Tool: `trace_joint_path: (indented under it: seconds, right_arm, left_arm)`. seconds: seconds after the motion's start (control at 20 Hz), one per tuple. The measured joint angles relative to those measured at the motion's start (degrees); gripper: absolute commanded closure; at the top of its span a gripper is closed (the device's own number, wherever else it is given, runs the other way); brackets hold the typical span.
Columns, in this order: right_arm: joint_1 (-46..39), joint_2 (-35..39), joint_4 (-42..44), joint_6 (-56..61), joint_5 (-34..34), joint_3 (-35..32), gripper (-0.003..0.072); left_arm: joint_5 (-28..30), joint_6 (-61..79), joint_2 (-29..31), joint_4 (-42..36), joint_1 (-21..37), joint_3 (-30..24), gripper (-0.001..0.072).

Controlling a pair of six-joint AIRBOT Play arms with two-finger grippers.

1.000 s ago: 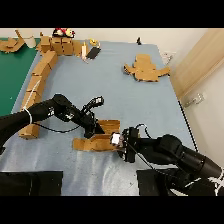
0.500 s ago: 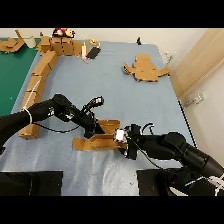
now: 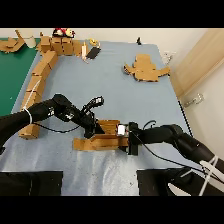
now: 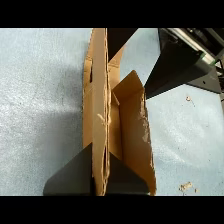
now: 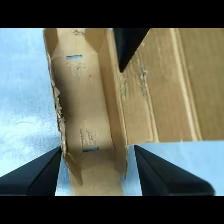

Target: Fold the box.

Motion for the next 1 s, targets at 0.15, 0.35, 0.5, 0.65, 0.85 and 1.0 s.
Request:
trace_joint_path:
  seconds: [0.15,0.35,0.5,0.65,0.85,1.0]
  right_arm:
    - [-1.95,-5.03,1.60,-3.34,-3.63,2.60,-0.0031]
    - [-2.89,-9.57,2.16,-5.03,-5.57,4.42,-0.0030]
    - [-3.15,-10.67,1.97,-5.44,-5.73,4.94,-0.0029]
    - [-3.19,-10.95,1.51,-5.64,-5.73,5.16,-0.0029]
    - [-3.19,-11.15,1.14,-5.79,-5.73,5.27,-0.0029]
    - [-3.15,-11.82,1.68,-5.81,-5.49,5.27,-0.0028]
  left_arm:
    - [0.00,0.00,0.00,0.00,0.00,0.00,0.0699]
    - [0.00,0.02,0.00,0.02,0.00,0.00,0.0699]
    - [0.00,0.00,0.00,0.00,0.00,0.00,0.0699]
    - [0.00,0.00,0.00,0.02,0.00,0.00,0.0698]
    - [0.00,0.00,0.00,0.02,0.00,0.00,0.0699]
    - [0.00,0.00,0.00,0.02,0.00,0.00,0.0699]
